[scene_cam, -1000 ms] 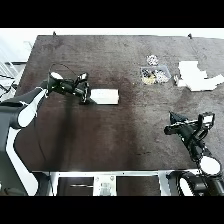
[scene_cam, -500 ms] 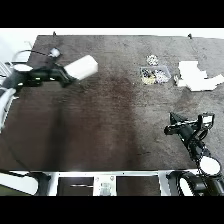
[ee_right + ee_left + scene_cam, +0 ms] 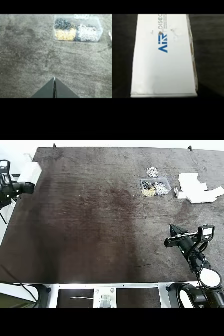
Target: Fold the box and place the chain.
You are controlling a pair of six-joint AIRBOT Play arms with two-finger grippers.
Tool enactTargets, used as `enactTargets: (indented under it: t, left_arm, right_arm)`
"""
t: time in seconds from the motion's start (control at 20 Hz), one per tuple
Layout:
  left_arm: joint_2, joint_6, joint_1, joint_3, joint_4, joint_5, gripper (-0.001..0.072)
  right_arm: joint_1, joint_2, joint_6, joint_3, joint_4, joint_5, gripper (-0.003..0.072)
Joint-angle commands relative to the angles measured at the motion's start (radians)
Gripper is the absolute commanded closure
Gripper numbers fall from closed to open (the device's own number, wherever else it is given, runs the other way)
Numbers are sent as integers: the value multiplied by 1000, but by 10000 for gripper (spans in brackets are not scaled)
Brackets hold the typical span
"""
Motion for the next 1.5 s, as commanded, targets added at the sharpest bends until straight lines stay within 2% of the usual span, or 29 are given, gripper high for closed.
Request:
enactTargets:
  t: [0.0,0.25,0.35,0.6,0.75,1.1,1.15,1.2,1.25,1.3,1.45]
  left_arm:
    - [-79,-24,16,28,16,114,696]
    - [-193,-11,16,155,22,43,696]
    - [-215,-11,16,178,23,63,696]
    - [-254,-3,19,185,42,78,695]
    - [-284,-11,58,200,32,-3,695]
    - [-301,52,83,211,3,-57,690]
    - [-307,53,83,211,5,-56,649]
    - [-307,53,83,211,4,-50,309]
    - [-307,52,83,211,4,-31,16]
    - [-307,49,83,211,4,-22,-8]
    - [-302,50,83,211,8,-22,-11]
  right_arm:
    - [0,1,0,-1,0,0,676]
    - [0,1,0,-21,0,0,676]
    - [0,1,0,-39,0,0,676]
    - [0,1,0,-56,0,0,676]
    - [0,1,0,-56,0,0,676]
    - [0,1,0,-56,0,0,676]
    - [0,1,0,-56,0,0,676]
    - [0,1,0,-56,0,0,676]
    - [0,1,0,-56,0,0,676]
    - [0,1,0,-56,0,0,676]
    - [0,1,0,-56,0,0,676]
